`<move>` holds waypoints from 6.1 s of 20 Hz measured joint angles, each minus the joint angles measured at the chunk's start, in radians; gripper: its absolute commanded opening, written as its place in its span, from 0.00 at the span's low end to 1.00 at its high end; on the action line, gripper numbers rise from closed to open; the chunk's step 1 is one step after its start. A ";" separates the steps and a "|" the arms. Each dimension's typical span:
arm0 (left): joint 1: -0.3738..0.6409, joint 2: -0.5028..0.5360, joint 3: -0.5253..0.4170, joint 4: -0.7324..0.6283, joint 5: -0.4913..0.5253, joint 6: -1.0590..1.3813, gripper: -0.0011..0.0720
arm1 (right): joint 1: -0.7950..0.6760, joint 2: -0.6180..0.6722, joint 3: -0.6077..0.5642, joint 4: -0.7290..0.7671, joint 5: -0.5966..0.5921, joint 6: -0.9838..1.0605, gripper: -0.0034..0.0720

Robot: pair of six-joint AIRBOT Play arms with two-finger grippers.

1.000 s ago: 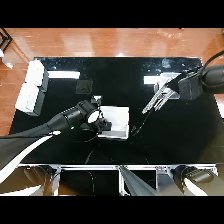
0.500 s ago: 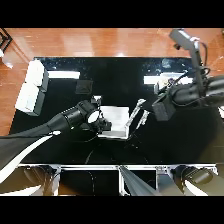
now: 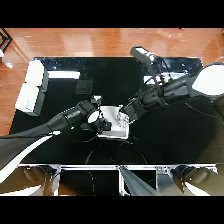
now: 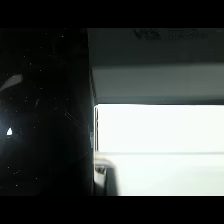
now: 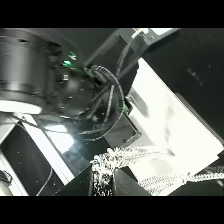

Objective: Fold the box and place the chain.

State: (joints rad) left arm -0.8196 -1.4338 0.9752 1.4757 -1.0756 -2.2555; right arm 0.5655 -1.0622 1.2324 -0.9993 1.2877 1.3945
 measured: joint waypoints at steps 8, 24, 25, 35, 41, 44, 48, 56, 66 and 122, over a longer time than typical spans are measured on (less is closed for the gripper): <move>0.000 0.000 0.000 0.000 0.000 0.000 0.05 | 0.022 -0.098 -0.052 -0.002 -0.024 0.000 0.22; 0.000 0.000 0.000 0.000 0.001 0.000 0.05 | -0.381 -0.039 -0.152 -0.428 -0.028 0.217 0.84; 0.000 0.000 0.000 0.001 0.003 0.000 0.05 | -0.407 -0.053 -0.167 -0.475 -0.064 0.265 0.84; 0.000 0.000 0.000 0.001 0.008 0.000 0.05 | -0.460 -0.356 -0.184 -0.566 -0.395 0.566 0.84; 0.000 0.000 0.000 0.001 0.014 0.000 0.05 | -0.461 -0.454 -0.144 -0.476 -0.506 0.591 0.59; 0.000 0.000 0.000 0.001 0.016 0.000 0.05 | -0.461 -0.468 -0.138 -0.463 -0.525 0.591 0.21; 0.000 0.000 0.000 0.001 0.017 0.000 0.05 | -0.461 -0.470 -0.136 -0.455 -0.518 0.579 0.07; 0.000 0.000 0.000 0.000 0.018 0.000 0.05 | -0.461 -0.257 -0.134 -0.431 -0.372 0.352 0.07; 0.000 0.000 0.000 0.000 0.018 0.000 0.05 | -0.447 0.206 -0.134 -0.055 -0.018 0.051 0.07; 0.000 0.000 0.000 -0.001 0.020 0.000 0.05 | 0.005 0.054 -0.324 0.065 -0.213 0.094 0.78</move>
State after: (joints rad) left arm -0.8200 -1.4338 0.9752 1.4746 -1.0557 -2.2555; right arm 0.5705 -1.0080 0.9085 -0.9344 1.0744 1.4883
